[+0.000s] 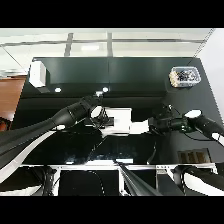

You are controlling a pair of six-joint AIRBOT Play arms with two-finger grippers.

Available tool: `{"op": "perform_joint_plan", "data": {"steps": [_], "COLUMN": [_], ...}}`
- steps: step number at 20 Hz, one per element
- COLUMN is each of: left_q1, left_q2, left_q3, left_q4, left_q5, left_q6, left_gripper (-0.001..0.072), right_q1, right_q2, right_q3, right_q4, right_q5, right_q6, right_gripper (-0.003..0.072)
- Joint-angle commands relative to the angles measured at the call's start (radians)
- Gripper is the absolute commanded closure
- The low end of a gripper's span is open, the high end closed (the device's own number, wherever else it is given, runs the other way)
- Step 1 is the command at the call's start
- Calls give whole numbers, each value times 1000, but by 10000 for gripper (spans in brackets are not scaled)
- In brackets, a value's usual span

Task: Fold the box and place the chain.

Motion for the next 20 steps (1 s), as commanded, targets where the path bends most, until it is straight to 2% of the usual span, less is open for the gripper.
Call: {"op": "perform_joint_plan", "data": {"steps": [1,3,4,5,6,8,10,11,17,20], "left_q1": [0,0,0,0,0,0,0,0,0,0], "left_q2": [0,0,0,0,0,0,0,0,0,0], "left_q3": [0,0,0,0,0,0,0,0,0,0], "left_q4": [0,0,0,0,0,0,0,0,0,0], "left_q5": [0,0,0,0,0,0,0,0,2,3], "left_q6": [0,0,0,0,0,0,0,0,0,0], "left_gripper": [681,681,681,681,681,681,680,680,681,681], "right_q1": [33,33,33,33,33,37,56,74,217,301], "right_q2": [-26,-25,-25,-25,-25,-25,-25,-25,-25,-25], "right_q3": [73,123,142,151,156,157,157,157,185,243], "right_q4": [80,35,21,19,21,24,24,27,-2,-185], "right_q5": [48,128,169,203,237,262,253,237,76,-13], "right_q6": [-81,-64,-62,-62,-63,-59,-32,-28,58,287], "right_gripper": [676,673,556,206,22,31,227,254,261,262]}}
